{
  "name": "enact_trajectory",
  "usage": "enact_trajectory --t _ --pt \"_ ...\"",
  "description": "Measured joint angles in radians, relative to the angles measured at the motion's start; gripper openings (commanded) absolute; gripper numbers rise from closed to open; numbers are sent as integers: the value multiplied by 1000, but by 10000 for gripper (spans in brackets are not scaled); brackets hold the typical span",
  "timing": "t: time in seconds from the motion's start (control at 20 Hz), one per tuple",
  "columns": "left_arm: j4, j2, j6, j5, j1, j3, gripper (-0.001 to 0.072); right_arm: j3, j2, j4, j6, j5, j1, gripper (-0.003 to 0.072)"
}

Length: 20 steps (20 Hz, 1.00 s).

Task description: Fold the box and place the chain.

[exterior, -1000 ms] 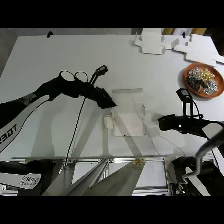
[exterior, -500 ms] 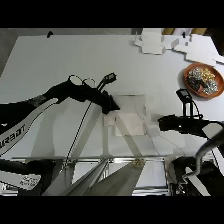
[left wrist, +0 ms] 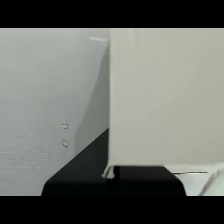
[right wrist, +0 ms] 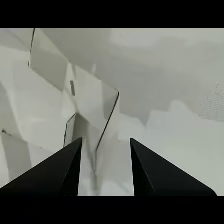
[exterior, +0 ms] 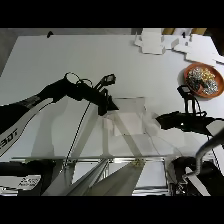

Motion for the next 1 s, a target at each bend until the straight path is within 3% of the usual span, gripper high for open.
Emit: enact_trajectory --t 0.3,0.65,1.0 --pt "48 113 32 75 -71 -124 -1 83 0 -31 -18 66 0 341" --pt "55 108 110 264 -130 -163 4 97 0 -28 -22 83 0 341" --pt "20 76 169 324 -145 -166 2 97 0 -27 -23 89 0 341"
